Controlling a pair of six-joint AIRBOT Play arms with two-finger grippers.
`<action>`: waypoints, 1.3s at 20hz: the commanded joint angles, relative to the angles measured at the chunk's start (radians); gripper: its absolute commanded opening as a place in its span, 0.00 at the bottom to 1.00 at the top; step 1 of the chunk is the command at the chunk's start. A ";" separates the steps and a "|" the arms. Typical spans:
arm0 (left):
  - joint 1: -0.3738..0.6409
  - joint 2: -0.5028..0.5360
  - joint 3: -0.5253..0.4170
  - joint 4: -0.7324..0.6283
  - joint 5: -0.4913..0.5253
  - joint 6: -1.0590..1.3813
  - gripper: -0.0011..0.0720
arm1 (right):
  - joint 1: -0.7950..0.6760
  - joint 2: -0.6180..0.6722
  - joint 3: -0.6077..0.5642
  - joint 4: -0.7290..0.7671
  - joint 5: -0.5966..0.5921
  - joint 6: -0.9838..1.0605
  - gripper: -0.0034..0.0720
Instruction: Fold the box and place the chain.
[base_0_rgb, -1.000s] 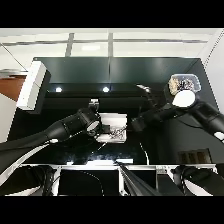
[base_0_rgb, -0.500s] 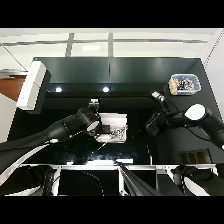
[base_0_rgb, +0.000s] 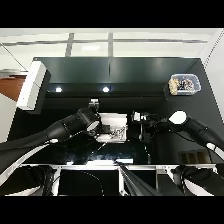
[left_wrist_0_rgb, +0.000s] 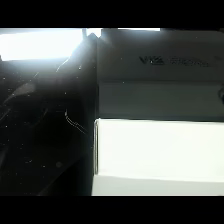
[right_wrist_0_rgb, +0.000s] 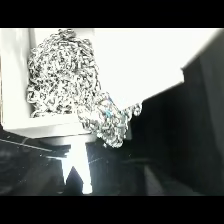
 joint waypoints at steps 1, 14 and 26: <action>0.000 -0.001 0.001 0.000 -0.002 0.000 0.06 | 0.015 -0.038 -0.002 0.097 -0.008 -0.163 0.75; 0.000 -0.001 0.001 0.000 -0.002 0.000 0.06 | 0.060 -0.119 0.004 0.124 -0.114 -0.235 0.74; 0.000 -0.001 0.001 0.000 -0.002 0.000 0.06 | 0.060 -0.119 0.004 0.141 -0.130 -0.235 0.40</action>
